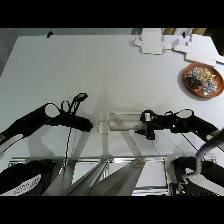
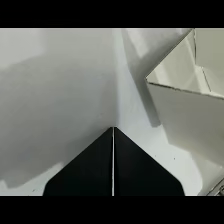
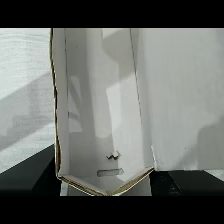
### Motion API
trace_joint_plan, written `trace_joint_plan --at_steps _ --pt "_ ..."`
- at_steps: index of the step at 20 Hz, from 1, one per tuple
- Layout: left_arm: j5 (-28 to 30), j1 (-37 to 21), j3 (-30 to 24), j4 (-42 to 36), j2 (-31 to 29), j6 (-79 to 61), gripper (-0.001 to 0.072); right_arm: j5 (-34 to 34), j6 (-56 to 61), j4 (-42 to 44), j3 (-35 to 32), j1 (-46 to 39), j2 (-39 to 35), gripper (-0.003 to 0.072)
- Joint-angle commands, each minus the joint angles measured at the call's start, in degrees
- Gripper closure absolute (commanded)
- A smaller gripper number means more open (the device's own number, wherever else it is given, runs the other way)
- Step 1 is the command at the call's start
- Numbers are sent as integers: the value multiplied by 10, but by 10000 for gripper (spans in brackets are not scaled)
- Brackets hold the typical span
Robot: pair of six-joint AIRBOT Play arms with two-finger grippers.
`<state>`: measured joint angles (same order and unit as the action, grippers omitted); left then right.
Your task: Fold the box and place the chain.
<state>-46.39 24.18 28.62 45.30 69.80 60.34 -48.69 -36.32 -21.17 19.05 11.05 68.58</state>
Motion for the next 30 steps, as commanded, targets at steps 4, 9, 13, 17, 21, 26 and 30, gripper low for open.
trace_joint_plan --at_steps 4,9,13,17,21,26,30 --pt "29 43 -1 -90 20 2 700 0 0 0 0 0 0 277" --pt "28 63 7 -113 4 2 699 0 0 0 0 0 0 277" --pt "27 63 8 -119 -32 2 694 0 0 0 0 0 0 277" --pt "25 63 8 -125 -50 2 475 0 0 0 0 0 0 277" --pt "29 78 9 -124 -50 2 475 0 0 0 0 0 0 277" --pt "39 88 15 -125 -50 2 415 0 0 0 0 0 0 277" --pt "35 88 24 -124 -50 2 414 0 0 0 0 0 0 277"
